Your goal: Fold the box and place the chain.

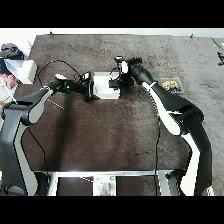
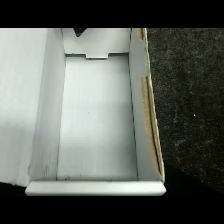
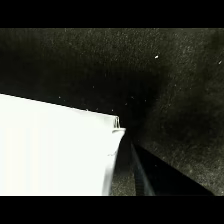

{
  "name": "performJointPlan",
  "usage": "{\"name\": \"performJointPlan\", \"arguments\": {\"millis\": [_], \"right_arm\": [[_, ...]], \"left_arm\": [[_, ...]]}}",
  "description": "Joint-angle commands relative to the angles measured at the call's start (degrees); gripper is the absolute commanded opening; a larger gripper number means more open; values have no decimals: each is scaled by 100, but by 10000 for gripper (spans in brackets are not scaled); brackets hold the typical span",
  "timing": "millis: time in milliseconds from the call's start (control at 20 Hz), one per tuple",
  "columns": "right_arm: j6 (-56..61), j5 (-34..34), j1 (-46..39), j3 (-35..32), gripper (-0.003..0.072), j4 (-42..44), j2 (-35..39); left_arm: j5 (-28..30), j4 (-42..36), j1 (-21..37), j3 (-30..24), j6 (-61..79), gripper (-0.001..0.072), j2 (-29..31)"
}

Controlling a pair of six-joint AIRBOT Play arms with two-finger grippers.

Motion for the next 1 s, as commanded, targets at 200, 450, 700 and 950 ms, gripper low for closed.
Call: {"name": "performJointPlan", "arguments": {"millis": [200, 450, 700, 950], "right_arm": [[-52, 70, 17, 2, 375, 61, -118], [17, 76, 57, 0, 374, -11, -168], [101, 44, 66, 7, 150, -133, -166], [105, 0, 83, 7, -13, -136, -166]], "left_arm": [[2, 0, 0, 0, 0, 345, -2], [2, 0, 0, 0, 0, 345, -2], [2, 0, 0, 0, 0, 345, -2], [2, 0, 0, 0, 0, 346, -2]]}}
